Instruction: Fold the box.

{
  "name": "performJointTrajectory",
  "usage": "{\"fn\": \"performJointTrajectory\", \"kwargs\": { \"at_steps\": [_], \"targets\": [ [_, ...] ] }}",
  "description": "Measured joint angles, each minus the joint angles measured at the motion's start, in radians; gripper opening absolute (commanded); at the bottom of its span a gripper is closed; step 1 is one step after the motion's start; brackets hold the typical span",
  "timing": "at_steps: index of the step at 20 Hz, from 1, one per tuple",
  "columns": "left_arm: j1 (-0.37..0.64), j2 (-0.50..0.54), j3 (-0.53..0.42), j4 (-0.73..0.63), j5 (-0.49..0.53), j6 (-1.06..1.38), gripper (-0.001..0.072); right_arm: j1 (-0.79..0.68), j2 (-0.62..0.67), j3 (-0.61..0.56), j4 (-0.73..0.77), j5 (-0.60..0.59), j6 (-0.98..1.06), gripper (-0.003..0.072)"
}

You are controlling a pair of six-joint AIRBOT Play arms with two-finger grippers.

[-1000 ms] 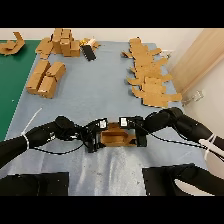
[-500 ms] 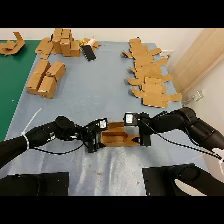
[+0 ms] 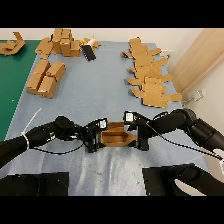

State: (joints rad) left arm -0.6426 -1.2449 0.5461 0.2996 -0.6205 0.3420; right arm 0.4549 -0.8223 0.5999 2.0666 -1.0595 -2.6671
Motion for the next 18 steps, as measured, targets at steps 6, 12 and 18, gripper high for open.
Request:
{"fn": "performJointTrajectory", "kwargs": {
  "at_steps": [6, 12, 18],
  "targets": [
    [0.002, 0.024, 0.000, 0.069, 0.006, -0.010, 0.0479, 0.000, 0.000, 0.000, 0.056, -0.016, 0.000, 0.0704],
    [0.002, 0.076, -0.021, 0.180, 0.012, -0.133, 0.0479, 0.000, -0.002, 0.000, 0.066, -0.022, 0.001, 0.0704],
    [0.002, 0.086, -0.047, 0.210, 0.031, -0.177, 0.0479, 0.000, -0.002, -0.001, 0.069, -0.022, 0.001, 0.0704]
  ]
}}
